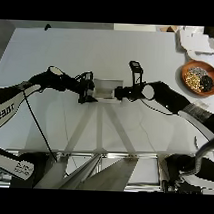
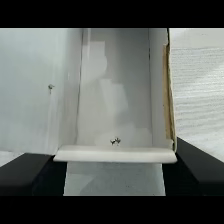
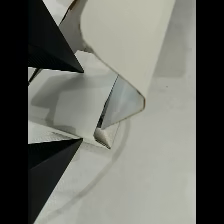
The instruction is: Fold the box and place the chain.
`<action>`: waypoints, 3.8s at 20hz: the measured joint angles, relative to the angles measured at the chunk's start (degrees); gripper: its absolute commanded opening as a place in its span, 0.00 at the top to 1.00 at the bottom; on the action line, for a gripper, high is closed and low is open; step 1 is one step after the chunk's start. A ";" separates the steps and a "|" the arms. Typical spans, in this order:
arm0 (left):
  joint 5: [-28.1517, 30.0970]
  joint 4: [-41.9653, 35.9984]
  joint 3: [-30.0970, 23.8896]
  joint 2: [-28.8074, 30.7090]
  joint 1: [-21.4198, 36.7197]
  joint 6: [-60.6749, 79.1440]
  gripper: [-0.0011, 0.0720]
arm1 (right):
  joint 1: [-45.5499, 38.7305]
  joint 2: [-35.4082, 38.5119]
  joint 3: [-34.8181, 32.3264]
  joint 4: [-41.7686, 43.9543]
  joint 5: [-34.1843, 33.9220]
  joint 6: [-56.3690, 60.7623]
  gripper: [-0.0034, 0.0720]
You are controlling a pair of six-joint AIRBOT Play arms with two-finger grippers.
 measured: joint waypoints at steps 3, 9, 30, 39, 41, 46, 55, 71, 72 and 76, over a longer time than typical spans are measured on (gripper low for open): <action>0.00 0.00 0.00 0.00 0.00 -0.02 0.61 | 1.42 -0.94 1.60 -4.87 2.05 5.73 0.41; 0.02 0.00 0.00 0.00 0.00 0.00 0.61 | 3.04 -3.02 4.11 -14.84 7.13 14.40 0.42; 0.00 -0.02 0.00 0.00 0.00 -0.02 0.61 | 7.89 -13.22 17.33 -25.66 19.43 28.30 0.54; 0.00 -0.02 0.00 0.00 0.00 -0.02 0.61 | 8.66 -16.02 18.27 -30.62 22.38 37.59 0.59; 0.00 -0.02 0.00 0.00 0.00 -0.02 0.61 | 8.76 -16.13 18.38 -31.41 22.43 39.45 0.92; 0.02 -0.02 0.00 -0.02 0.00 0.00 0.61 | 9.51 -16.20 18.40 -32.68 22.34 41.59 0.81; -0.02 -0.02 0.00 -0.02 0.02 -0.02 0.61 | 9.88 -10.86 18.51 -32.37 25.22 42.12 0.38; 0.00 -0.02 0.00 -0.02 0.02 -0.02 0.61 | -7.52 10.71 18.51 -39.04 46.07 30.05 0.28; 0.00 0.00 0.00 -0.02 0.02 -0.02 0.61 | -9.86 10.93 18.51 -40.76 46.07 28.48 0.28; 0.00 0.00 0.00 -0.02 0.02 -0.02 0.61 | -21.57 11.26 18.51 -44.59 41.46 24.06 0.28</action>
